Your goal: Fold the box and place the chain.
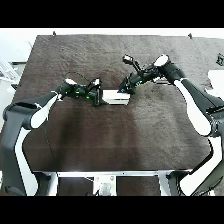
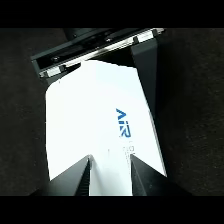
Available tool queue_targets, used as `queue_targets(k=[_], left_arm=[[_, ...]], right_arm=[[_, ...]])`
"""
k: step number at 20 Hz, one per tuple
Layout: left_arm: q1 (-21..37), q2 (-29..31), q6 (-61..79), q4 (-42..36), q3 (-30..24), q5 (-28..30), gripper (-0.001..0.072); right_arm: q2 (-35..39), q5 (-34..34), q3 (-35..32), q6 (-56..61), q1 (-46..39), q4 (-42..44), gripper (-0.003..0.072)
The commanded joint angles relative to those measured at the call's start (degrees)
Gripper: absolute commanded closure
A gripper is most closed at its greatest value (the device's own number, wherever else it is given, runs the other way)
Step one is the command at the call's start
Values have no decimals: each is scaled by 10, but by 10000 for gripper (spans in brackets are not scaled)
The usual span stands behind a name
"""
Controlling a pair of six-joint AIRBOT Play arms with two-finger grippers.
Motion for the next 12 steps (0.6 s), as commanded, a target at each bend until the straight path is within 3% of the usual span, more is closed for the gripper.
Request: queue_targets(k=[1,6,12], left_arm=[[0,0,0,0,0,0,172],[0,0,0,0,0,0,172],[0,0,0,0,0,0,172]], right_arm=[[0,17,0,0,0,16,389],[9,14,-9,-21,0,47,389],[28,-41,-78,-61,-1,47,390]])
